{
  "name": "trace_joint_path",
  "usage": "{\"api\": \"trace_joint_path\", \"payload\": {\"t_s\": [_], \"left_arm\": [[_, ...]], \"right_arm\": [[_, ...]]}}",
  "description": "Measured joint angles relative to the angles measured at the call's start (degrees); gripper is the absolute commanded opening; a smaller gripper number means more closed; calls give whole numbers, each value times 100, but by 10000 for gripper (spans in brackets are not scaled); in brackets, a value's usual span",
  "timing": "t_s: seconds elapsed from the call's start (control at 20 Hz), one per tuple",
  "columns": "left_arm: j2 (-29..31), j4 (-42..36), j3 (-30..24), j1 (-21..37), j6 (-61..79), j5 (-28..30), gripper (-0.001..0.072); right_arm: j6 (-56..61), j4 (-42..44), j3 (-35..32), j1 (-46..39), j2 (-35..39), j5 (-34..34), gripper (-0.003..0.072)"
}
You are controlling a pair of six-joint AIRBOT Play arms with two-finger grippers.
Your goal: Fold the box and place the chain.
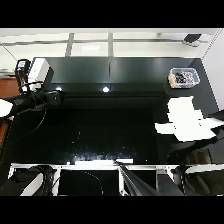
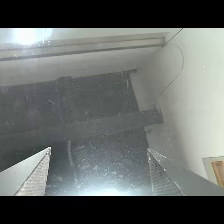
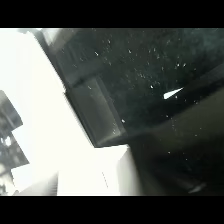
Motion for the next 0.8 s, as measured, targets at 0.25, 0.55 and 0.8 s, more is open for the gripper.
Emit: {"api": "trace_joint_path", "payload": {"t_s": [0.25, 0.55, 0.8], "left_arm": [[0, -2, 0, 0, 0, -2, 708], [0, -22, 0, 0, -2, -48, 708], [0, -79, 0, 0, -2, -57, 707]], "right_arm": [[-179, 46, 11, 138, 68, 269, 49], [-597, 487, -516, 321, 898, 24, 49], [-970, 942, -1366, 671, 2055, -501, 49]]}}
